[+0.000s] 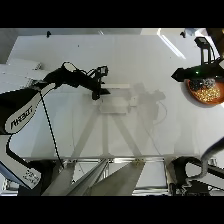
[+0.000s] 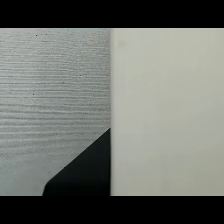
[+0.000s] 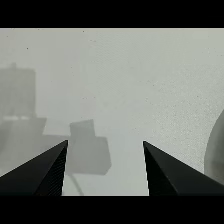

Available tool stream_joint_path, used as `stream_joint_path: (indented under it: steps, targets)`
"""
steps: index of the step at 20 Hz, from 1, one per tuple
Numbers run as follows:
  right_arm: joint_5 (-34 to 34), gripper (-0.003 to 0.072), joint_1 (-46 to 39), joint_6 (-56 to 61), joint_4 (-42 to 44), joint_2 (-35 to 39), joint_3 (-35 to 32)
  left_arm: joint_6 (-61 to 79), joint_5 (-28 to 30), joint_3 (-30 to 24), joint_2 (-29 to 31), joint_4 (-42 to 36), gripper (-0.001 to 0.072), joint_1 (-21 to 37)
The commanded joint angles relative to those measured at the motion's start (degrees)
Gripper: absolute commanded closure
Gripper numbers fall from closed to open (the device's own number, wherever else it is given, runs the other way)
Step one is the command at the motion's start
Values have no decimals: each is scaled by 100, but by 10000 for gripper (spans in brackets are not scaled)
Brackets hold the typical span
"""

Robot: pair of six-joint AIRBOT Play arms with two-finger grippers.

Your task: Fold the box and place the chain.

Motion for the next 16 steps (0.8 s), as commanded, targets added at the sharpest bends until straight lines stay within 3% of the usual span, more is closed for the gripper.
stream_joint_path:
  steps: [1,10,13,16]
  targets:
    - [0,172,-4,0,0,4,7,-11,-11,2,4,9,695,-4]
    - [-136,172,-2,2,63,2,7,-11,-11,2,4,9,695,-4]
    - [-291,173,0,-61,651,4,11,-11,-11,2,4,9,695,-4]
    - [400,172,153,-1604,1600,168,22,-11,-11,2,4,9,695,-4]
